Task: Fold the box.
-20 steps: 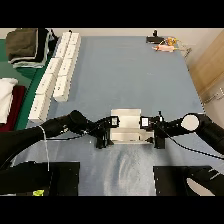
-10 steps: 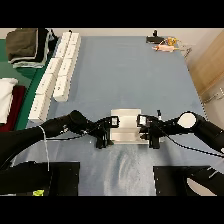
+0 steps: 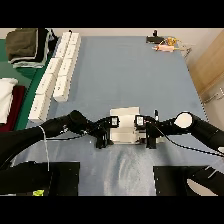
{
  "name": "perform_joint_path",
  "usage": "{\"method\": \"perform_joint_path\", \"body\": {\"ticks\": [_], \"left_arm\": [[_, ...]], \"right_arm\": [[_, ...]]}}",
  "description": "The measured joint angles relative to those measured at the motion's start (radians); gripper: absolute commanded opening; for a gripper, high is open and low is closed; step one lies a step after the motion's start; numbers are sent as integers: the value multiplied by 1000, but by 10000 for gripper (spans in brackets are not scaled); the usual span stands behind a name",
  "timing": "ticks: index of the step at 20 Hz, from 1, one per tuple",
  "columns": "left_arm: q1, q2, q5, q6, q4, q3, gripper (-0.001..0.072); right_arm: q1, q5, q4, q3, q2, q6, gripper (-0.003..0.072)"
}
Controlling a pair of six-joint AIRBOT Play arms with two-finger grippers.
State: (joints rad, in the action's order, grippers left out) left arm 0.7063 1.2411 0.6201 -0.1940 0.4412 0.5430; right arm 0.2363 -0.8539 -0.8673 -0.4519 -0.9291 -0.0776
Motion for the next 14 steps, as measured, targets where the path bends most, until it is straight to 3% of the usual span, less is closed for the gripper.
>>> {"method": "perform_joint_path", "body": {"ticks": [2, 3, 6, 11, 14], "left_arm": [[0, 0, 0, 0, 0, 0, 523], [0, 0, 0, 1, 0, 0, 523], [0, 0, 0, 2, 0, 0, 523], [0, 0, 0, 1, 0, 0, 523], [0, 0, 1, 1, 0, 0, 523]], "right_arm": [[1, -5, -20, 0, 10, -39, 53], [1, -16, -43, -2, 22, -90, 5], [1, -57, -187, -15, 69, -362, 5], [-15, -213, -669, -93, 170, -1183, 5], [-89, -296, -855, -116, 192, -1508, 5]]}}
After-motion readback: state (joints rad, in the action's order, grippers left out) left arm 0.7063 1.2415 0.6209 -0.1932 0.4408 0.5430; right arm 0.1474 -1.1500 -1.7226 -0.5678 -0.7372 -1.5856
